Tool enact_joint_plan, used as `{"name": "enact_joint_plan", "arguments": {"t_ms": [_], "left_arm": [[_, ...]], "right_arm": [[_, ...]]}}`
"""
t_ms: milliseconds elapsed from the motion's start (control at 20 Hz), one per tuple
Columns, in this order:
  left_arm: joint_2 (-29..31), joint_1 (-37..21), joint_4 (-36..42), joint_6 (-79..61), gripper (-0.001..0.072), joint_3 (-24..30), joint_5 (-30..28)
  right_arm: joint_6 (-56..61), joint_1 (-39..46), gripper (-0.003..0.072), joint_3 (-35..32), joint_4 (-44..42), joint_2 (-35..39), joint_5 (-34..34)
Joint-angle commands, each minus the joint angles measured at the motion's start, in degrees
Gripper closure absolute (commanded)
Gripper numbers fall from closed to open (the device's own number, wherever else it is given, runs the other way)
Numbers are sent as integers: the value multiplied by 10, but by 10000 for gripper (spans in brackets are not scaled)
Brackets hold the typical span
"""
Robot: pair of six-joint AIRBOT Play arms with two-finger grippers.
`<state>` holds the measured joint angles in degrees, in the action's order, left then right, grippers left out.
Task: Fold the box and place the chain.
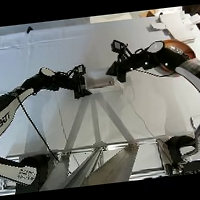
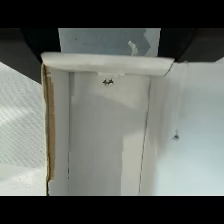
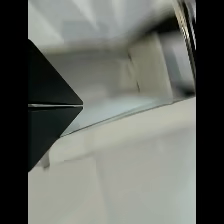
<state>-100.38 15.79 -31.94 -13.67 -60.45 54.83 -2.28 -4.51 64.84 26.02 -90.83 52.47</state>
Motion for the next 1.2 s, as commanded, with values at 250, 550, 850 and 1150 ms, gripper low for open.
{"name": "enact_joint_plan", "arguments": {"t_ms": [250, 550, 850, 1150], "left_arm": [[0, 0, 0, 0, 596, 0, 0], [0, 0, 0, 0, 596, 0, 0], [0, 0, 0, 0, 596, 0, 0], [0, 0, 0, 0, 596, 0, 0]], "right_arm": [[72, -10, 676, 0, -64, -83, -97], [70, -2, 670, 0, -43, -22, -12], [58, 53, 579, 0, 160, 79, 149], [-136, 57, 399, -31, 236, 68, 104]]}}
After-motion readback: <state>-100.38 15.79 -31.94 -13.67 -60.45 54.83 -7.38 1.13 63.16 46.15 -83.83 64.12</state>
